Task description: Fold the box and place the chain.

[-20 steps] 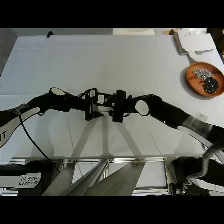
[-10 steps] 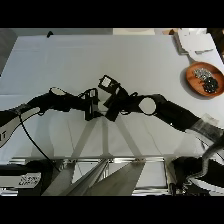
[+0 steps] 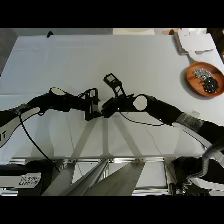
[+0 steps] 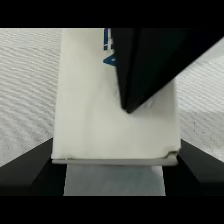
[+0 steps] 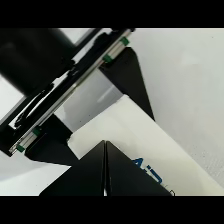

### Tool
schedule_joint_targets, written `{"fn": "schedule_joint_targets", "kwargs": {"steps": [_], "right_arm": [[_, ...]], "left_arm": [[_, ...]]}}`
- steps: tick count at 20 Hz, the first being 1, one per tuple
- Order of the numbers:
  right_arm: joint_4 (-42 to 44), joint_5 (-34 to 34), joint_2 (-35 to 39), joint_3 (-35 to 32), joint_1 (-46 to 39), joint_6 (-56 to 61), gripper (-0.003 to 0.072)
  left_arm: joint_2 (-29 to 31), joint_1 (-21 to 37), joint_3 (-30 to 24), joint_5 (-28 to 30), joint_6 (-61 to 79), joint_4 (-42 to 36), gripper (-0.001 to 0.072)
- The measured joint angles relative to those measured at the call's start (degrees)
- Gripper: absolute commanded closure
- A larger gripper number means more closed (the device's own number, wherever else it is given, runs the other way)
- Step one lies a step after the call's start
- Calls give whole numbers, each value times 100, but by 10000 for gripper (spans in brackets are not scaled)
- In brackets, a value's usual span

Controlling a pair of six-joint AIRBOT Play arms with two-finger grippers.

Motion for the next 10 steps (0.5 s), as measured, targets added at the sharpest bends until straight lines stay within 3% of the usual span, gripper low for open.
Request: {"fn": "schedule_joint_targets", "kwargs": {"steps": [10], "right_arm": [[-249,487,-144,-2,-26,103,673]], "left_arm": [[0,-4,-2,-13,9,15,391]]}}
